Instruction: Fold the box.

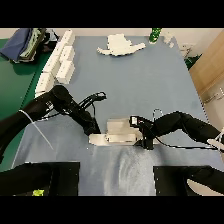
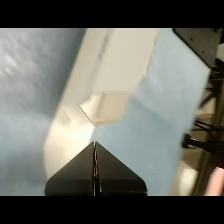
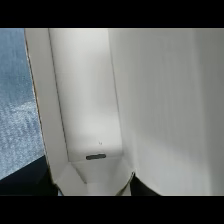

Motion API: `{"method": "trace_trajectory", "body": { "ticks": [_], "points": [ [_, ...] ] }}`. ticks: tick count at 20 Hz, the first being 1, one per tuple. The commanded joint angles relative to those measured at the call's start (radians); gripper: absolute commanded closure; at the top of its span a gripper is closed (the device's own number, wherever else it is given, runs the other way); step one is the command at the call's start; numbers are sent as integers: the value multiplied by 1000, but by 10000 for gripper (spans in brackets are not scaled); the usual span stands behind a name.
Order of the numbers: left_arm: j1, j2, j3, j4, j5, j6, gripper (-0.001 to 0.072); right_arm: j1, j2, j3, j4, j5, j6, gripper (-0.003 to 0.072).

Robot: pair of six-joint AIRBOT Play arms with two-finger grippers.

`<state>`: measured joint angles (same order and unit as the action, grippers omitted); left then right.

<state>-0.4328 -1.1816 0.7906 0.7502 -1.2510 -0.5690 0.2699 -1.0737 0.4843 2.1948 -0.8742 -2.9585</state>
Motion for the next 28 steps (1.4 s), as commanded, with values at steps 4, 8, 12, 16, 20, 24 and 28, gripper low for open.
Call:
{"method": "trace_trajectory", "body": {
  "ticks": [4, 8, 12, 16, 20, 24, 28],
  "points": [
    [-143, 40, 11, -149, 10, -338, 695, 0, 1, 1, 0, -2, 1, 177],
    [-194, 40, 44, -156, 342, -409, 695, 0, 1, 0, 0, -2, 1, 177],
    [-88, -17, 58, -153, 437, -480, 694, 0, 1, 0, 0, -2, 1, 177],
    [-61, -79, 58, -155, 428, -479, 694, 0, 5, 0, 0, 5, -1, 177],
    [-60, -81, 58, -175, 414, -477, 695, 34, 21, 0, -20, 30, 0, 177],
    [-60, -89, 58, -178, 372, -476, 694, 50, 21, 0, -26, 46, 0, 177],
    [-60, -93, 56, -174, 371, -476, 694, 50, 21, 0, -26, 54, 0, 177]
  ]
}}
